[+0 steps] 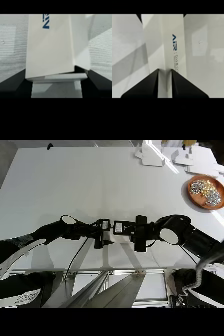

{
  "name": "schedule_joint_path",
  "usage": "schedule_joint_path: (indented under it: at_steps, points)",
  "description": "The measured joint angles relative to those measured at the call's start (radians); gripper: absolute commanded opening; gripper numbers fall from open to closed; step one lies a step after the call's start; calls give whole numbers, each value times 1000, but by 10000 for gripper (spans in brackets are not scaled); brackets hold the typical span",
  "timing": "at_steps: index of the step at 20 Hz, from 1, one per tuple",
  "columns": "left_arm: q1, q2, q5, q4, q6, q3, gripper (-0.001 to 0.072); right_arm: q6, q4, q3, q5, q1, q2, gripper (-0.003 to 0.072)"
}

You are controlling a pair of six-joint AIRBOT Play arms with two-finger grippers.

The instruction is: Fold the box and place the chain.

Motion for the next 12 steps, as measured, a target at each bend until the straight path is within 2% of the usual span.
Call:
schedule_joint_path:
  at_steps: [10, 12]
  points:
    - [0, 0, 1, 0, 2, 0, 209, 2, 13, -15, -28, 0, -9, 101]
    - [0, 0, 1, 2, 4, 0, 209, 4, 31, -29, -34, 0, -9, 127]
